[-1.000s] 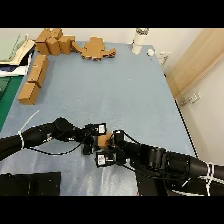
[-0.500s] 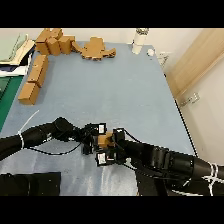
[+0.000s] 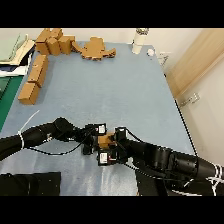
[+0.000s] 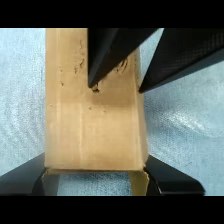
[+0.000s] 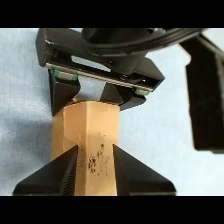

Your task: Fold the box.

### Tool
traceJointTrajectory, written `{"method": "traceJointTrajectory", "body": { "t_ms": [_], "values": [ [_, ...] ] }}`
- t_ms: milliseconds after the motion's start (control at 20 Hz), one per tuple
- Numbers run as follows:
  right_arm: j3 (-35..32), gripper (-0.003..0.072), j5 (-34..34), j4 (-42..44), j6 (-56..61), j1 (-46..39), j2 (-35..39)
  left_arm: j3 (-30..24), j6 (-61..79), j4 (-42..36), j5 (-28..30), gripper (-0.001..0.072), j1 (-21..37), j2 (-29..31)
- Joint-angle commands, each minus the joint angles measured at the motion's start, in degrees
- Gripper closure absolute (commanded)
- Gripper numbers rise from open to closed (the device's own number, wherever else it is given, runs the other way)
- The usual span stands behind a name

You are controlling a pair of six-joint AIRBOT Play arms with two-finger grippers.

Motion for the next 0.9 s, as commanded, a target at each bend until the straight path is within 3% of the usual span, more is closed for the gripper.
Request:
{"method": "traceJointTrajectory", "body": {
  "t_ms": [0, 200, 450, 850],
  "values": [
    [0.50, 0.0352, 0.04, -2.40, 0.07, 0.02, 0.11, 0.02, 0.00, 0.00, 0.04, 0.0247, 0.00, 0.02],
    [1.09, 0.0360, 0.09, -2.45, 0.04, 0.04, 0.07, 0.02, 0.00, 0.00, 0.04, 0.0248, 0.02, 0.02],
    [1.14, 0.0477, 0.00, -2.62, 0.07, 0.02, 0.04, 0.02, 0.00, 0.00, 0.04, 0.0247, 0.02, 0.02],
    [1.11, 0.0479, 0.15, 0.02, 0.04, 0.07, -2.89, 0.02, 0.00, 0.00, 0.04, 0.0248, 0.00, 0.02]
  ]
}}
